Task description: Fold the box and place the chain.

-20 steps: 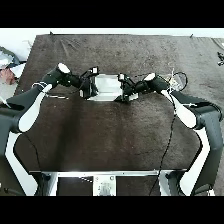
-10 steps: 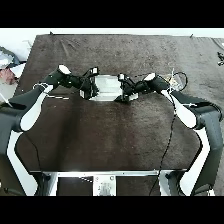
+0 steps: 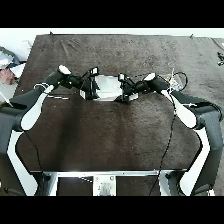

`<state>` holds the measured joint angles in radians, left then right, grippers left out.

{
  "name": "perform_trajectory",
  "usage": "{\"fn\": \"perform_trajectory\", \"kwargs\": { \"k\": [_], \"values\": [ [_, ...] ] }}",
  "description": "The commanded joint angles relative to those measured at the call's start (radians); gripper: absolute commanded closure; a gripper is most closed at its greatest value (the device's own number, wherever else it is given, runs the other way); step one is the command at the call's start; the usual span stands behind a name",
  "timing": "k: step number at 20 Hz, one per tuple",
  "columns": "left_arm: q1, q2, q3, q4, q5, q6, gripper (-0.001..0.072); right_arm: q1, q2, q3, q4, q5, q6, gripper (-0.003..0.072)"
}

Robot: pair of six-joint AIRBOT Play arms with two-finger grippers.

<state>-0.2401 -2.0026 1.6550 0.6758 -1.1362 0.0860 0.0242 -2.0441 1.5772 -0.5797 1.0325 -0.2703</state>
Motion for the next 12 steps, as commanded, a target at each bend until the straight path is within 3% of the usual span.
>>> {"fn": "perform_trajectory", "kwargs": {
  "k": [1,2,3,5,8,11,12],
  "values": [
    [0.000,-0.001,0.000,0.003,0.003,-0.006,0.0046,0.000,-0.001,0.000,0.001,0.000,0.001,0.0361],
    [0.000,-0.001,0.000,0.004,0.002,-0.007,0.0047,0.001,-0.001,0.000,0.001,0.000,0.001,0.0361],
    [0.002,-0.001,0.000,0.005,0.002,-0.011,0.0133,0.001,-0.001,0.000,0.001,0.000,0.001,0.0361],
    [0.010,-0.001,0.000,0.019,-0.001,-0.019,0.0435,0.000,-0.001,0.000,0.001,0.000,0.001,0.0361],
    [0.032,-0.001,0.000,0.027,-0.041,-0.037,0.0606,0.000,-0.001,0.000,0.001,0.000,0.001,0.0361],
    [0.069,-0.001,0.001,0.027,-0.111,-0.037,0.0607,0.000,-0.001,0.000,0.001,0.000,0.001,0.0361],
    [0.080,0.000,0.001,0.026,-0.134,-0.037,0.0643,0.001,-0.001,0.000,0.001,0.000,0.001,0.0361]
  ]
}}
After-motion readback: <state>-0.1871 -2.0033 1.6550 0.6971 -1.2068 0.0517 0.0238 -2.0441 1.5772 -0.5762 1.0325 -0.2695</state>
